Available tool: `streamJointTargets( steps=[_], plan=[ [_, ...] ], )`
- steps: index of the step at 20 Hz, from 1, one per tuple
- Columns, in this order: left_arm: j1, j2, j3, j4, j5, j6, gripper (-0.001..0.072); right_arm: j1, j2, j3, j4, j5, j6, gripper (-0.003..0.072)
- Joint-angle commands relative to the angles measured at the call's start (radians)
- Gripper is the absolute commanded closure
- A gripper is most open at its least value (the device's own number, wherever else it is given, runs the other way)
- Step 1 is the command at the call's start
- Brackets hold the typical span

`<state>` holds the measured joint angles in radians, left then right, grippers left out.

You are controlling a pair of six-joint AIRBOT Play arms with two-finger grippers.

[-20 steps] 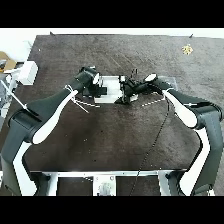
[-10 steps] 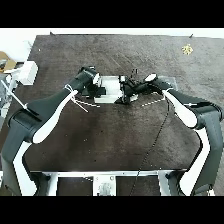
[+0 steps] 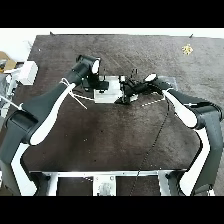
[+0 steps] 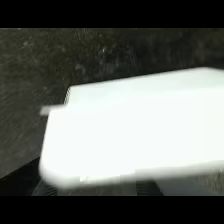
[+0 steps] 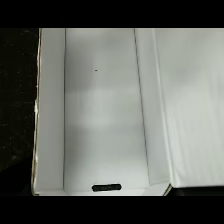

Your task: Fold the box and place the chain.

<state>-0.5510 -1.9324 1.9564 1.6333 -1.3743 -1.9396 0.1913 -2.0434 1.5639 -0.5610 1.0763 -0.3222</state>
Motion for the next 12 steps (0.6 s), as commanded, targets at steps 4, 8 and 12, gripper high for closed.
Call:
streamJointTargets(
  steps=[4, 8, 12],
  plan=[
    [0.000, 0.062, 0.085, 0.261, -0.151, 0.116, 0.0219, 0.001, 0.000, 0.000, 0.000, 0.000, 0.000, 0.0094],
    [0.001, 0.101, 0.085, 0.266, -0.007, 0.354, 0.0218, 0.001, 0.000, 0.000, 0.000, 0.000, 0.000, 0.0094],
    [0.122, 0.123, 0.085, -0.078, 0.106, 0.615, 0.0217, 0.001, 0.000, 0.000, 0.000, 0.000, 0.000, 0.0094]
  ],
)
